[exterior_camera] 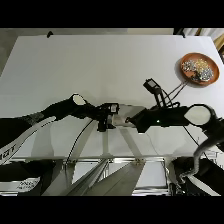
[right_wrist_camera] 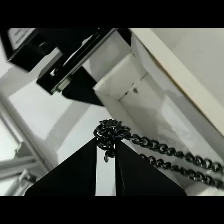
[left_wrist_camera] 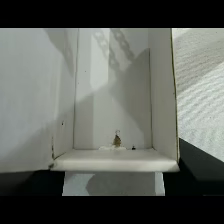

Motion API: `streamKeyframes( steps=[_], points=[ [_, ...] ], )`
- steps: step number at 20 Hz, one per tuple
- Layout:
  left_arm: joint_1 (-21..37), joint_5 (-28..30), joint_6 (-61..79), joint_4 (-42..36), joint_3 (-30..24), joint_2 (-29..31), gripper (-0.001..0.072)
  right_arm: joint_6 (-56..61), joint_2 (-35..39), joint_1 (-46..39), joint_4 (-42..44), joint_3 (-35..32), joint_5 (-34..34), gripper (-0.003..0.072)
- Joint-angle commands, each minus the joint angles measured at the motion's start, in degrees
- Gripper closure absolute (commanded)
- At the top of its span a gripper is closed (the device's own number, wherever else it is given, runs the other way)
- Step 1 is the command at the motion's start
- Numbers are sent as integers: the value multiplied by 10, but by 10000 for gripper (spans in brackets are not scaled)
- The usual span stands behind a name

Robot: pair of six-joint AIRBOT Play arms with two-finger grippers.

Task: Fold the box and place the chain.

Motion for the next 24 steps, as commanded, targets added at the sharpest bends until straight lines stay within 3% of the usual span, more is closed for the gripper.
streamKeyframes(
  steps=[1, 9, 14, 22, 24],
  points=[
    [0, 0, 0, 0, 0, 0, 437, 22, -54, 42, -3, -1, -87, 670],
    [0, 0, 0, 0, 0, 0, 437, 24, -82, 60, -6, -1, -95, 626],
    [0, 0, 0, 0, 0, 0, 437, 101, -82, 60, -79, -1, -92, 626],
    [0, 0, 0, 0, 0, 0, 437, 130, -82, 60, -107, -1, -50, 620],
    [0, 0, 0, 0, 0, 0, 437, 130, -82, 60, -106, -1, -49, 446]
  ],
)
